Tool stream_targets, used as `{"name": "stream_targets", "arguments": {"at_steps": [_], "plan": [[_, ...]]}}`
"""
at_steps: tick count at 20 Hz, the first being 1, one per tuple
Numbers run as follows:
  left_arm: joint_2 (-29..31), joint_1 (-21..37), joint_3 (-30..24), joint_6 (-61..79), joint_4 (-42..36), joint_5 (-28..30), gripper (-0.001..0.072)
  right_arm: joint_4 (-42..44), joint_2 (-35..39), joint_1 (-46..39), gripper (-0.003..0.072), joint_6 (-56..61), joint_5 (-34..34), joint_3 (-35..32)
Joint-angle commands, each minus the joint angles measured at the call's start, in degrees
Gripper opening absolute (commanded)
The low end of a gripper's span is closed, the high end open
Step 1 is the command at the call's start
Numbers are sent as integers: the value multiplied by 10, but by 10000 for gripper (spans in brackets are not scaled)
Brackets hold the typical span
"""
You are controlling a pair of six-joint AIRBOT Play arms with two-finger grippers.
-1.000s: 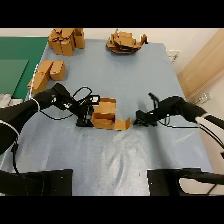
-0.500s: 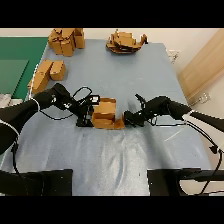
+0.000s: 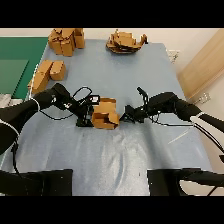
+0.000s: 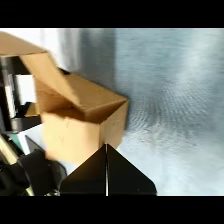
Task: Fold the box.
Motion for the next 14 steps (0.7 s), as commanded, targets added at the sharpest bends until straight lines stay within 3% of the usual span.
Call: {"name": "stream_targets", "arguments": {"at_steps": [1, 2, 3, 8, 10, 14], "plan": [[0, 0, 0, 0, 0, -1, 284, 20, 6, 1, 8, -8, -12, 0], [0, 0, 0, 0, 0, -2, 284, 21, 6, 2, 95, -8, -16, 0], [0, 0, 0, 0, 0, -2, 284, 22, 7, 3, 112, -8, -20, 0], [0, 0, 0, 0, 0, -1, 284, 37, 17, 4, 117, -17, -24, 0], [0, 0, 0, 0, 0, -1, 284, 39, 17, 8, 348, -16, -23, 0], [0, 0, 0, 0, 0, -1, 284, 33, 14, 29, 388, -16, 7, 2]]}}
